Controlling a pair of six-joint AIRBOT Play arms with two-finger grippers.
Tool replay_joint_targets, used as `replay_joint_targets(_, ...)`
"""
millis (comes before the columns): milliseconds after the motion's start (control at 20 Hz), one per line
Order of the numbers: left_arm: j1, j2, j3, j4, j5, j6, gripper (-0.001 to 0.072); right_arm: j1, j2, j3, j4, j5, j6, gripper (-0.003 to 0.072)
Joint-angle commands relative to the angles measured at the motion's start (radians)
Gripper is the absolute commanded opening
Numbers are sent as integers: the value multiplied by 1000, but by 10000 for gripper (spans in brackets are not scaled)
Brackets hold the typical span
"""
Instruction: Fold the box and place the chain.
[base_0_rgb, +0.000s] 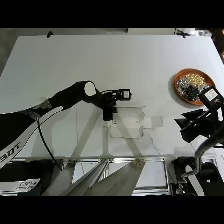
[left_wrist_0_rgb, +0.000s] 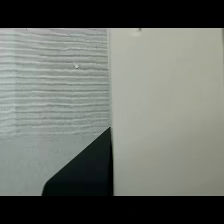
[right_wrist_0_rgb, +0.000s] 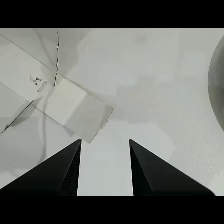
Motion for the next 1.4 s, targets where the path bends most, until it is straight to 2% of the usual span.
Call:
replay_joint_targets(0, 0, -9, 0, -19, 8, -5, 4, 0, 0, 0, 1, 2, 1, 347)
replay_joint_targets(600, 0, -14, 0, -37, 7, -4, 10, 0, 0, 0, 12, 5, 1, 332)
replay_joint_targets(650, 0, -14, 0, -37, 6, -4, 10, 0, 0, 0, 36, 13, -8, 227)
replay_joint_targets(750, 0, -14, 0, -37, 6, -4, 10, 0, -4, 0, 124, 60, -107, 111)
replay_joint_targets(800, 0, -13, 0, -37, 6, -4, 10, 0, -10, -1, 167, 84, -159, 22)
replay_joint_targets(1000, 0, -13, 0, -37, 6, -4, 10, 0, -90, -34, 255, 80, -386, 19)
replay_joint_targets(1150, 0, -13, 0, -37, 6, -4, 10, 67, -176, -41, 203, 56, -551, 18)
replay_joint_targets(1300, 0, -13, 0, -37, 7, -4, 10, 176, -267, -41, 128, 54, -571, 20)
replay_joint_targets(1350, 0, -13, 0, -37, 6, -4, 10, 202, -292, -41, 111, 60, -571, 50)
